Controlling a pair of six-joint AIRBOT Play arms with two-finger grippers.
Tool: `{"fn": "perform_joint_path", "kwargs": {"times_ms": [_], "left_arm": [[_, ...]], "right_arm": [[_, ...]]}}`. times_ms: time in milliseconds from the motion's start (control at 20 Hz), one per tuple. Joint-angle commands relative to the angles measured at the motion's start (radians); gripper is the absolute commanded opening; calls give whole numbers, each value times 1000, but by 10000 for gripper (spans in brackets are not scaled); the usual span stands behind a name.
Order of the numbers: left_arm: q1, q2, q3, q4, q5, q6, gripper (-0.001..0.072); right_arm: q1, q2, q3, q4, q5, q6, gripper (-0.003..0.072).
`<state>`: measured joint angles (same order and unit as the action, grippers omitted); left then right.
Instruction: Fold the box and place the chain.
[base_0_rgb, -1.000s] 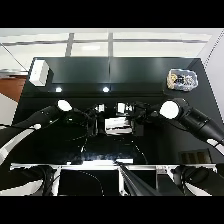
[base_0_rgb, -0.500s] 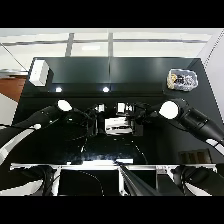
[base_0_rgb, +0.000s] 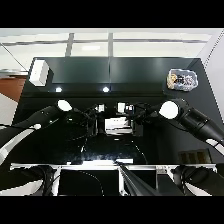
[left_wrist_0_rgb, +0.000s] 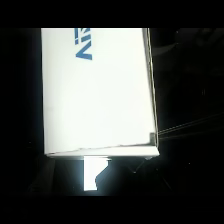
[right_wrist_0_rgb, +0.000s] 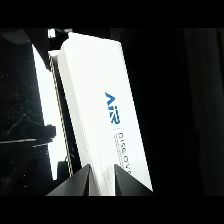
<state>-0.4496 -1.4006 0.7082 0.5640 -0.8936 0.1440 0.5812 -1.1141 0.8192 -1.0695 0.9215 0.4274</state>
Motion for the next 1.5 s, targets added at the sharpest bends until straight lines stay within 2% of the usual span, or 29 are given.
{"fn": "perform_joint_path", "kwargs": {"times_ms": [0, 1050, 1100, 1150, 1400, 1450], "left_arm": [[0, 0, 0, 0, 0, 0, 404], [0, 0, 0, 0, 0, 0, 404], [0, 0, 0, 0, 0, 0, 404], [0, 0, 0, 0, 0, 0, 404], [0, 0, 0, 0, 0, 0, 404], [0, 0, 0, 0, 0, 0, 404]], "right_arm": [[0, 0, 0, -2, 1, 11, 209], [0, -13, 0, -5, 25, 15, 213], [0, -13, 0, -5, 24, 15, 328], [0, -13, 0, -5, 20, 17, 411], [0, -13, 0, -5, 22, 22, 408], [0, -13, 0, -5, 30, 22, 269]]}}
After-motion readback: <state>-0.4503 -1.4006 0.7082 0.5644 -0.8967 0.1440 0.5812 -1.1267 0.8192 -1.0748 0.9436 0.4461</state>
